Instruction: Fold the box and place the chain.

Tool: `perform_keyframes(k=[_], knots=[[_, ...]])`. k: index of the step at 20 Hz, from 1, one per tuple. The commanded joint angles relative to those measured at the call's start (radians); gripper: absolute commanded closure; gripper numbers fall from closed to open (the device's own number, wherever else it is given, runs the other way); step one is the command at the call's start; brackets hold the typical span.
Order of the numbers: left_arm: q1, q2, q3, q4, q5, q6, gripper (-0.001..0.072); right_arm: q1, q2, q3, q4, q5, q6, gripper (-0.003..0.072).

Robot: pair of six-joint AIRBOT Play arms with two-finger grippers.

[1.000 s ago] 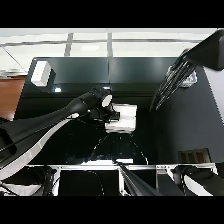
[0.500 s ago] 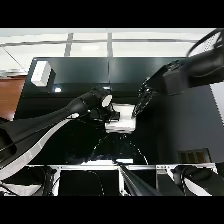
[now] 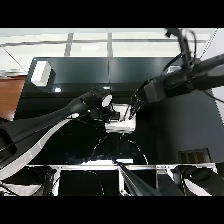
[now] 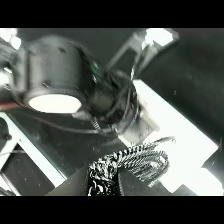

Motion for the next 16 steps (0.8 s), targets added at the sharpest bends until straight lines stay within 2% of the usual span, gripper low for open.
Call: perform_keyframes(k=[1,5,9,10,11,13,16], knots=[[0.0,0.0,0.0,0.0,0.0,0.0,0.0685,0.001,-0.001,-0.134,-0.006,-0.068,0.018,0.067],[0.0,0.0,0.0,0.0,0.0,0.0,0.0685,0.013,-0.001,-0.314,0.016,-0.293,0.04,0.067],[0.0,0.0,0.0,0.0,0.0,0.0,0.0685,0.018,-0.001,-0.37,0.015,-0.335,0.048,0.0668],[0.0,0.0,0.0,0.0,0.0,0.0,0.0685,0.018,-0.001,-0.37,0.019,-0.334,0.05,0.0597],[0.0,0.0,0.0,0.0,0.0,0.0,0.0685,0.018,-0.001,-0.37,0.019,-0.326,0.05,0.036],[0.0,0.0,0.0,0.001,0.0,0.0,0.0685,0.003,0.001,-0.363,-0.025,-0.275,0.049,0.0341],[0.0,-0.001,0.0,-0.001,0.017,0.0,0.0685,-0.098,0.026,-0.345,-0.212,-0.163,0.051,0.0341]])
